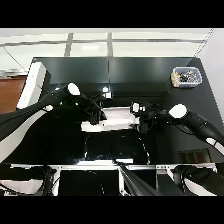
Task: Fold the box and place the chain.
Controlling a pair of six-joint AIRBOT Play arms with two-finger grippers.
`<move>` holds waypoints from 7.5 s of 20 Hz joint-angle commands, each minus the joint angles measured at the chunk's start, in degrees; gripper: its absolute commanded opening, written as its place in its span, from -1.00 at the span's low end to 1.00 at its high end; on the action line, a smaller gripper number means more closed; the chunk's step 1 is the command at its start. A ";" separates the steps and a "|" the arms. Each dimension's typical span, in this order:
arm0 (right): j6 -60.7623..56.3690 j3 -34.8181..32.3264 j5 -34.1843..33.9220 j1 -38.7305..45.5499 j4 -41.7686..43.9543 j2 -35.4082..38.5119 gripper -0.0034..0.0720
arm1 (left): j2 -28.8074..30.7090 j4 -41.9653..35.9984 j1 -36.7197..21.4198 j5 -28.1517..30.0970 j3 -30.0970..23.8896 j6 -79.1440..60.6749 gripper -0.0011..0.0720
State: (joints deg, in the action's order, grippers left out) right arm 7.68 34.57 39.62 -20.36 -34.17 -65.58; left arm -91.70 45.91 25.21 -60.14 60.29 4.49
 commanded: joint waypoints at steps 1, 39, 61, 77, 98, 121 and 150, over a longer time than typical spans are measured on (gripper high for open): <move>4.44 0.07 3.96 0.24 1.46 -2.67 0.94 | 0.00 -0.11 0.04 0.09 0.00 0.00 -0.90; 11.34 0.42 1.46 -0.13 2.03 -10.27 0.38 | -0.02 -0.13 0.07 -1.18 0.00 0.04 -0.89; 11.28 0.42 1.36 -0.13 2.19 -10.27 -0.55 | 16.57 -10.60 -2.84 -11.21 -9.64 28.52 -0.90; 11.23 0.42 1.20 -0.13 2.23 -10.27 -0.55 | 9.77 -6.27 0.55 14.64 -11.28 23.41 -0.90; 11.23 0.42 1.20 -0.17 2.19 -10.27 -0.55 | 30.03 -0.31 -12.02 3.23 -27.78 -4.50 0.99; 11.23 0.42 1.18 -0.17 2.19 -10.27 -0.55 | 17.81 -10.40 -2.05 12.28 -22.01 -10.54 -0.36; 11.23 0.42 1.18 -0.17 2.19 -10.27 -0.55 | 14.08 -16.41 0.46 14.29 -22.01 -10.54 -0.05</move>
State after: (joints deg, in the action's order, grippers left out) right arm 18.92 34.98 40.80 -20.47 -31.99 -75.83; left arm -77.58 29.52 25.63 -46.04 38.22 -6.04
